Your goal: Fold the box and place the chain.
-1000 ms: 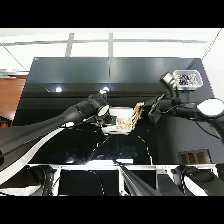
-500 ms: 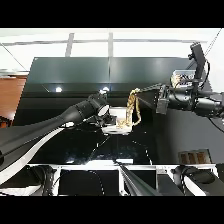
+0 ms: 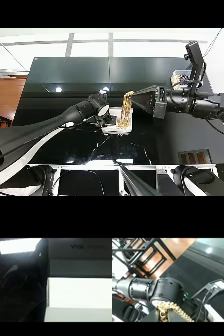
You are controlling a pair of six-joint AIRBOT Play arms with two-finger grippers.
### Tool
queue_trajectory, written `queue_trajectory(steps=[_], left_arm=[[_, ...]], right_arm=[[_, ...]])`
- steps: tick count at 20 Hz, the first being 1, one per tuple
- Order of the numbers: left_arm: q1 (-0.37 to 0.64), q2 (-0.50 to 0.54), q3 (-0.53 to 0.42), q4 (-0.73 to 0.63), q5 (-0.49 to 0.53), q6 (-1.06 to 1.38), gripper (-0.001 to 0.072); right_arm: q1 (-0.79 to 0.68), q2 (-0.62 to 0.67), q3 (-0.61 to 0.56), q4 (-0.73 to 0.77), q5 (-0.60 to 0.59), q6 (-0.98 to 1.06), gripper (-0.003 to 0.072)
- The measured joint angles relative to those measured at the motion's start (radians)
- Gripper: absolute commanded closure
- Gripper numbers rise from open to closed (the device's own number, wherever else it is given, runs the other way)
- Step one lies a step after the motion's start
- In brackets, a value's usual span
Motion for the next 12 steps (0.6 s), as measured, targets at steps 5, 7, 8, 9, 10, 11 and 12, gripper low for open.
queue_trajectory(steps=[5, 7, 8, 9, 10, 11, 12], left_arm=[[0.0, 0.0, 0.0, 0.0, 0.0, 0.0, 0.0678], [0.0, 0.0, 0.0, 0.0, 0.0, 0.0, 0.0678], [0.0, 0.0, 0.0, 0.0, 0.0, 0.0, 0.0678], [0.0, 0.0, 0.0, 0.0, 0.0, 0.0, 0.0678], [0.0, 0.0, 0.0, 0.0, 0.0, 0.0, 0.0678], [0.0, 0.0, 0.0, 0.0, 0.0, 0.0, 0.0678], [0.0, 0.0, 0.0, 0.0, 0.0, 0.0, 0.0678]], right_arm=[[0.045, -0.009, -0.016, -0.203, -0.026, 0.096, 0.0673], [0.074, -0.029, -0.037, -0.315, -0.037, 0.151, 0.0673], [0.09, -0.046, -0.049, -0.355, -0.05, 0.171, 0.0673], [0.106, -0.066, -0.058, -0.385, -0.066, 0.188, 0.0672], [0.121, -0.09, -0.065, -0.407, -0.085, 0.197, 0.0671], [0.137, -0.117, -0.071, -0.424, -0.104, 0.207, 0.0668], [0.15, -0.145, -0.075, -0.438, -0.126, 0.214, 0.0562]])
